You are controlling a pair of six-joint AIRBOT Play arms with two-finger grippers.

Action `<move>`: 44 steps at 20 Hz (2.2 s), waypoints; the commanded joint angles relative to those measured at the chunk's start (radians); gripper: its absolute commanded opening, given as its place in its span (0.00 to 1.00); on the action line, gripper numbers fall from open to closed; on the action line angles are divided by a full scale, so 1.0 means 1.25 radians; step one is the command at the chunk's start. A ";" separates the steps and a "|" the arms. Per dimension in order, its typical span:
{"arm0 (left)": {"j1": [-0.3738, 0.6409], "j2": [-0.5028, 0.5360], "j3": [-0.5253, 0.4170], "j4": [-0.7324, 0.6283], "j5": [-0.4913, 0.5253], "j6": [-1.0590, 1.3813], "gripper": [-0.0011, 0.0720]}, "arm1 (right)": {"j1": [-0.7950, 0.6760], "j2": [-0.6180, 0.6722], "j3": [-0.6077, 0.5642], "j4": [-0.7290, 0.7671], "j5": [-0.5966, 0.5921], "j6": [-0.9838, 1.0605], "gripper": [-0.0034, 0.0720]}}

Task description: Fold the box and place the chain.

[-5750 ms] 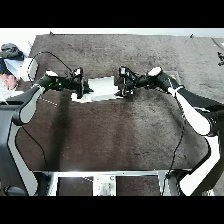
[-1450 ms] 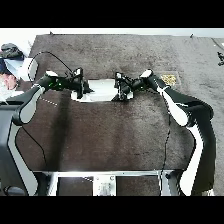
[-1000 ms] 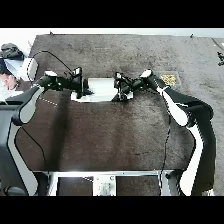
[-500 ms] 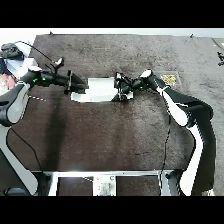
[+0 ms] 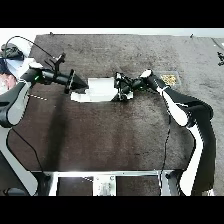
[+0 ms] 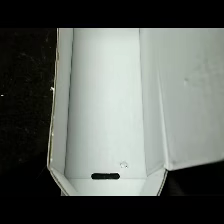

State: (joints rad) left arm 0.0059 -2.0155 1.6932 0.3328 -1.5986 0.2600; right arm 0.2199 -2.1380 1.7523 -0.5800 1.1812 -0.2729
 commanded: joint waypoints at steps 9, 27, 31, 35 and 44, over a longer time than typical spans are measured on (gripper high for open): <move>-0.093 0.000 -0.004 0.006 0.373 -0.077 0.07 | 0.000 0.000 0.001 0.000 0.000 0.000 0.74; -0.086 0.012 -0.086 -0.001 0.490 -0.034 0.03 | 0.000 0.000 0.001 0.000 0.000 0.000 0.74; -0.046 0.046 -0.040 0.000 0.419 -0.037 0.03 | 0.000 0.000 0.001 0.000 0.000 0.000 0.74; -0.001 0.094 -0.028 0.005 0.233 -0.036 0.03 | 0.000 0.000 0.001 0.000 0.000 0.000 0.74; -0.043 0.099 -0.065 0.361 0.280 -0.034 0.86 | 0.001 0.000 0.001 0.000 0.000 0.000 0.74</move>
State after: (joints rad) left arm -0.0284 -1.8935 1.6363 0.6579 -1.3132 0.2165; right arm 0.2203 -2.1380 1.7523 -0.5797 1.1812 -0.2729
